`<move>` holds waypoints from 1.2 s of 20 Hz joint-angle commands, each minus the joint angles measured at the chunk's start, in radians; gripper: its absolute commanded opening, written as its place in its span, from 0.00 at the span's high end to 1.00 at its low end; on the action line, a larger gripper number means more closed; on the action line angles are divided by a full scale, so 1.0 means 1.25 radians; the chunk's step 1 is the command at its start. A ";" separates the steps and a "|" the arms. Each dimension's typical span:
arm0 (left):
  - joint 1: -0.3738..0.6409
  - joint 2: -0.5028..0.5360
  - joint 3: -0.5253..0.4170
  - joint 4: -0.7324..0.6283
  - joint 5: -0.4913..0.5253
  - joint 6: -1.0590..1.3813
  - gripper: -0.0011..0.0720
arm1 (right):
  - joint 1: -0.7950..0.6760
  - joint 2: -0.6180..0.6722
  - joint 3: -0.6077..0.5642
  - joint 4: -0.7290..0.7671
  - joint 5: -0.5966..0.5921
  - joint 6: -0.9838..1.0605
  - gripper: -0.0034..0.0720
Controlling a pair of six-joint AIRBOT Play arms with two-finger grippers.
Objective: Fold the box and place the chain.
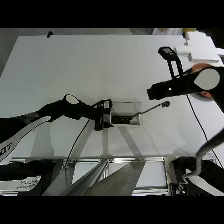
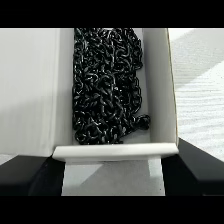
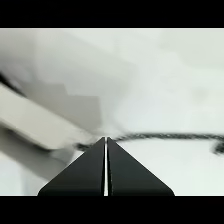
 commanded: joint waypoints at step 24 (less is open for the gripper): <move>0.000 0.000 0.000 0.000 0.000 0.000 0.71 | -0.027 -0.237 -0.155 -0.206 -0.179 0.297 0.67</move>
